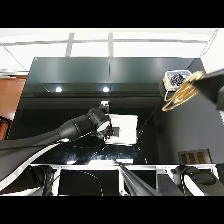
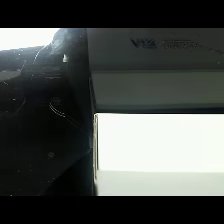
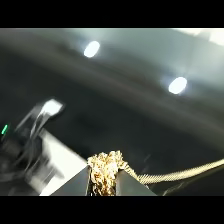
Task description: Fold the box and place the chain.
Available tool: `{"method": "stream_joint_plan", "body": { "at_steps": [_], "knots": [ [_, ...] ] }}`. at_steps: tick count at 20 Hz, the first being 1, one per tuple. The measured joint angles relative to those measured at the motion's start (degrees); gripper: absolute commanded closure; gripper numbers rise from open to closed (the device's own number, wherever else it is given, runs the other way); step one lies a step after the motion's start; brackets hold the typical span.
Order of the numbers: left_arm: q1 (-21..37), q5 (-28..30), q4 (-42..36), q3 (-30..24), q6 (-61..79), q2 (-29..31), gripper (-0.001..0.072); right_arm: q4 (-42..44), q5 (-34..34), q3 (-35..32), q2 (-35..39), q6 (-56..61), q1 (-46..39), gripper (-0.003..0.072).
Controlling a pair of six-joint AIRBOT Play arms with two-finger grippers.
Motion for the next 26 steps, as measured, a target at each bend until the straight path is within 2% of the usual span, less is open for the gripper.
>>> {"method": "stream_joint_plan", "body": {
  "at_steps": [3, 6, 11, 16, 21, 22, 23, 24, 26],
  "knots": [
    [0.00, -0.02, 0.00, 0.00, 0.00, 0.00, 0.0682, 3.39, 3.50, -5.73, 0.11, -0.02, 2.82, 0.0679],
    [0.00, 0.00, 0.00, 0.00, 0.00, 0.00, 0.0682, 8.90, 3.02, -13.09, 0.13, -0.02, 6.25, 0.0679],
    [0.00, 0.00, 0.00, 0.00, 0.02, -0.13, 0.0682, 15.82, -7.93, -24.85, -0.31, -0.04, 13.20, 0.0678],
    [0.00, 0.00, 0.00, 0.00, 0.02, -0.20, 0.0682, 17.81, -21.03, -32.41, -2.93, -0.04, 17.62, 0.0678],
    [0.00, 0.00, 0.00, 0.00, 0.02, -0.20, 0.0682, 14.82, -26.12, -37.40, -6.05, 0.04, 19.28, 0.0673],
    [0.00, -0.02, 0.02, 0.00, 0.02, -0.20, 0.0682, 14.62, -26.64, -38.10, -6.60, 0.11, 19.91, 0.0634],
    [0.00, -0.02, 0.00, 0.00, 0.02, -0.20, 0.0682, 14.21, -27.12, -38.58, -6.99, 0.17, 20.50, 0.0365],
    [0.00, -0.02, 0.00, 0.00, 0.02, -0.20, 0.0682, 14.23, -27.89, -38.86, -7.28, 0.20, 21.03, 0.0237],
    [0.00, -0.07, 0.02, 0.00, 0.00, -0.22, 0.0682, 13.81, -28.26, -38.86, -7.67, 0.17, 20.79, 0.0238]
  ]
}}
